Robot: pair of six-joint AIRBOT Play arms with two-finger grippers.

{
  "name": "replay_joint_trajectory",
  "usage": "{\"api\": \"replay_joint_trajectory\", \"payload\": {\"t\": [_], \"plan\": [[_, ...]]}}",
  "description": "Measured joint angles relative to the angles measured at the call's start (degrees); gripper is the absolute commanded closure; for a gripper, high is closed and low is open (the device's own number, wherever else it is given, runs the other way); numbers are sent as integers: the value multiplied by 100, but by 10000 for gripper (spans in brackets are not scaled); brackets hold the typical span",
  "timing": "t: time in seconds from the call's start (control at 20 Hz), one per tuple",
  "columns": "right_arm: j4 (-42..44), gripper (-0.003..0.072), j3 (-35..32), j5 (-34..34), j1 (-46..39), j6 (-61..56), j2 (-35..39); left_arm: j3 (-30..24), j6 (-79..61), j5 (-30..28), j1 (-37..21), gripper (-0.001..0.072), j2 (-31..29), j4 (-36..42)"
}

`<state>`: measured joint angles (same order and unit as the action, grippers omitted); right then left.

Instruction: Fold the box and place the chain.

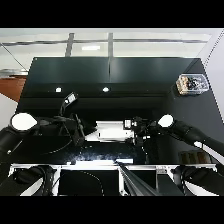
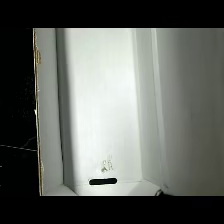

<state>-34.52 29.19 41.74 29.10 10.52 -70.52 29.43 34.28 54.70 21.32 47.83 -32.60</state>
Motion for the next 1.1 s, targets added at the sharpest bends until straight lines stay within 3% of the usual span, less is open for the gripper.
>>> {"api": "replay_joint_trajectory", "payload": {"t": [0.3,0.55,1.1], "plan": [[0,146,0,2,0,0,0,-50,44,-1231,540,681,929,426],[0,146,0,0,0,-2,0,-55,44,-2208,813,681,1270,479],[0,147,0,2,0,0,-2,-48,46,-2765,905,682,1373,372]]}}
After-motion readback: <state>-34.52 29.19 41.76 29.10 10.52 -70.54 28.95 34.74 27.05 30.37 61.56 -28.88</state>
